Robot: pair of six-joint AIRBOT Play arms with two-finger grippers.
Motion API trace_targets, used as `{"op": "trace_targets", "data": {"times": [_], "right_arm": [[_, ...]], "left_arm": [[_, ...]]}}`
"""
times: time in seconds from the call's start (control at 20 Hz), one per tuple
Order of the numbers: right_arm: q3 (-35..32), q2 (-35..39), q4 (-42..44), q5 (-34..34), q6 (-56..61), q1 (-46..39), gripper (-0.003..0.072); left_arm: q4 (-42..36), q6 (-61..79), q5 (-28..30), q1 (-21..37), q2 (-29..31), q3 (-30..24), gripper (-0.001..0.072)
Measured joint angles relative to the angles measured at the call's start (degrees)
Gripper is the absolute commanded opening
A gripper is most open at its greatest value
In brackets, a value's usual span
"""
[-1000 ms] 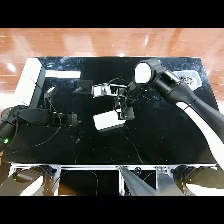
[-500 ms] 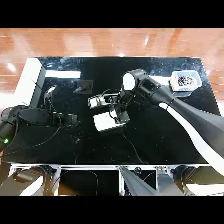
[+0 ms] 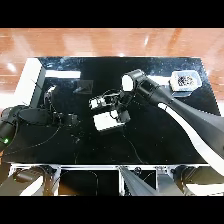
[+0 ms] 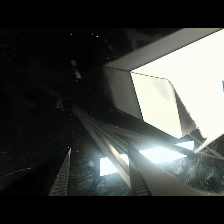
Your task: Fold the box and place the chain.
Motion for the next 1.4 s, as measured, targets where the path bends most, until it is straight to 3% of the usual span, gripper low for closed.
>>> {"op": "trace_targets", "data": {"times": [0.05,0.1,0.85,0.9,0.95,1.4], "right_arm": [[0.0,0.0,-0.1,-0.3,0.3,0.0,0.0402],[0.0,0.0,-0.1,-0.5,0.7,0.0,0.0355],[0.0,1.4,-0.2,-1.0,1.6,0.0,0.0351],[0.0,1.4,-0.2,-1.0,1.6,0.0,0.0251],[0.0,1.4,-0.2,-1.2,1.6,0.0,0.0229],[0.5,1.5,-0.2,-3.4,1.9,0.0,0.0227]], "left_arm": [[0.0,0.0,0.0,0.0,0.0,0.0,0.0466],[0.0,0.0,0.0,0.0,0.0,0.0,0.0466],[0.0,0.0,-1.2,0.0,0.0,0.0,0.0466],[0.0,0.0,-1.2,0.0,0.0,0.0,0.0466],[0.0,0.0,-1.2,0.0,0.0,0.0,0.0466],[0.0,0.0,-1.2,0.0,0.0,0.0,0.0466]]}}
